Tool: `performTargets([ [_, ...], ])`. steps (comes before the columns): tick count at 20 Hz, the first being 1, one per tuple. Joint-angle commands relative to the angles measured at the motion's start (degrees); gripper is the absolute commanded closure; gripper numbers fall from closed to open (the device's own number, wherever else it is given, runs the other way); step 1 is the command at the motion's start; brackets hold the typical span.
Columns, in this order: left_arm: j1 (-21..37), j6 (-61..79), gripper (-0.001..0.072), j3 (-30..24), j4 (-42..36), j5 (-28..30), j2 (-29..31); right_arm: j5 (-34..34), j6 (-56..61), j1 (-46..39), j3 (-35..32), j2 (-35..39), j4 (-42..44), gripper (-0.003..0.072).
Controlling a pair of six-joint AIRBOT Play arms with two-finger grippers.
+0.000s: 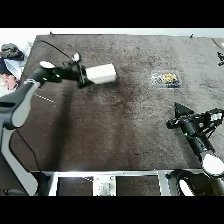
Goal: Fold the box and place the chain.
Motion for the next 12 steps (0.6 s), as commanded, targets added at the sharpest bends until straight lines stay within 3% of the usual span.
performTargets([
  [1,6.45,-11.02,0.0701,0.07,0.20,17.09,7.54,0.00,0.00,-0.02,-0.02,-0.02,0.00,0.0673],
  [5,16.70,-23.87,0.0700,0.00,0.96,28.76,10.27,0.00,0.00,-0.02,-0.04,-0.02,0.00,0.0673],
  [9,23.21,-32.02,0.0699,-0.13,10.45,32.15,7.91,0.00,0.00,-0.02,-0.04,-0.02,0.00,0.0673],
  [12,25.20,-32.94,0.0699,-0.42,11.61,32.50,4.63,-0.02,0.00,-0.02,-0.02,-0.02,0.00,0.0673],
])
